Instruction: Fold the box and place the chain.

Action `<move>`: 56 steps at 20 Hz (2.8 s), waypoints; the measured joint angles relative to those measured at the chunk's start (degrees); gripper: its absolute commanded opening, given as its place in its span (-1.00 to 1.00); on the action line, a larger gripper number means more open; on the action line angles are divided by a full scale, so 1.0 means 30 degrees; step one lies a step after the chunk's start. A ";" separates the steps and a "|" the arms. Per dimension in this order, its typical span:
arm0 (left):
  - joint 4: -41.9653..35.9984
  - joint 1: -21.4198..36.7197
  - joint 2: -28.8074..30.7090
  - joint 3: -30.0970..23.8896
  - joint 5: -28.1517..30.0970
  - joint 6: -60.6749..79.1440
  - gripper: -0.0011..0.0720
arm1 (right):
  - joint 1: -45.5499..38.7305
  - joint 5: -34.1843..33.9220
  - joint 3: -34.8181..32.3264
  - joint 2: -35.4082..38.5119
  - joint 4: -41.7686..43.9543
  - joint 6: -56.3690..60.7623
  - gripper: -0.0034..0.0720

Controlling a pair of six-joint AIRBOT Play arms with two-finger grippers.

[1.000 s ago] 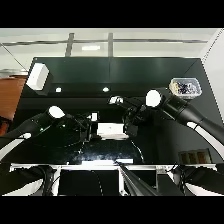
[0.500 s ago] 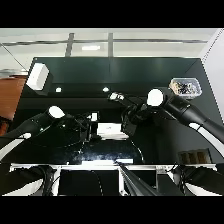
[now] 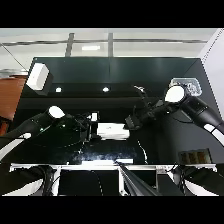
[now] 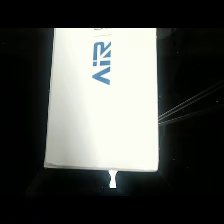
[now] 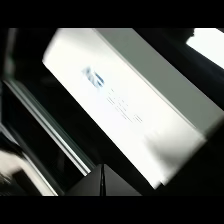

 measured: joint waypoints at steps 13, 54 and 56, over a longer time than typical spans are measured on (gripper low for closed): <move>0.0007 0.0000 -0.0073 0.0000 0.0000 0.0007 0.38 | 0.1486 -0.3621 -0.1923 -0.3111 0.4277 0.0852 -0.85; 0.1967 -0.2863 0.0678 0.5370 -0.1647 -0.4240 0.95 | -0.8000 -0.0160 -0.1945 0.4284 0.2470 -0.1166 -0.85; 0.1974 -0.3381 -0.0109 0.5770 -0.1719 -0.3927 0.95 | -0.8000 -0.0175 -0.1945 0.4284 0.2361 -0.1231 -0.85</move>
